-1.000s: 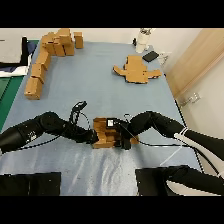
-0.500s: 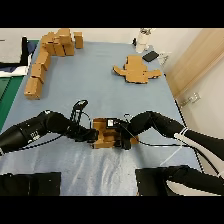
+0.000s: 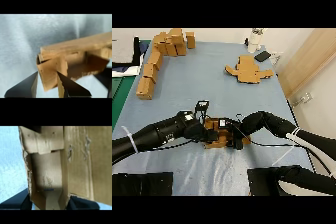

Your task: Fold the box.

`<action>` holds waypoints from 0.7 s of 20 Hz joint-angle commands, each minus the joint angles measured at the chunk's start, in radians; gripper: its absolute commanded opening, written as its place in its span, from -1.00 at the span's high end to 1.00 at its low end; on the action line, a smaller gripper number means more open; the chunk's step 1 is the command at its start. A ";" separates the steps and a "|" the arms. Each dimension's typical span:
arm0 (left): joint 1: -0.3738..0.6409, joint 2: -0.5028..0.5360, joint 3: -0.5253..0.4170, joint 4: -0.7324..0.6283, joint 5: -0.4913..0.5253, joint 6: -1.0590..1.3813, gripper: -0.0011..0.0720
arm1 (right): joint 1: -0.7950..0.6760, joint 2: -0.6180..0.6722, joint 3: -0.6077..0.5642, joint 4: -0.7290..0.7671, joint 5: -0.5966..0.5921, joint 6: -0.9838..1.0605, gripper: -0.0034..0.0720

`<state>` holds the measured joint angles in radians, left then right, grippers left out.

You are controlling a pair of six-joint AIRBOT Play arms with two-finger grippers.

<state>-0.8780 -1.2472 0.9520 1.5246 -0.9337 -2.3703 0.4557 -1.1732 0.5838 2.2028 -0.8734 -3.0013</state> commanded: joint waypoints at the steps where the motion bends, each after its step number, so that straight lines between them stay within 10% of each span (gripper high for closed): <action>1: -0.045 -0.040 0.050 0.122 -0.047 -0.206 0.00 | 0.000 0.000 0.001 0.000 0.000 0.000 -0.32; 14: -0.045 -0.059 0.049 0.062 0.069 -0.210 -0.01 | 0.000 0.000 0.000 0.000 0.000 0.000 -0.32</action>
<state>-0.9222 -1.2957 1.0008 1.6051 -0.8955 -2.5759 0.4549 -1.1732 0.5835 2.2028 -0.8738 -2.9963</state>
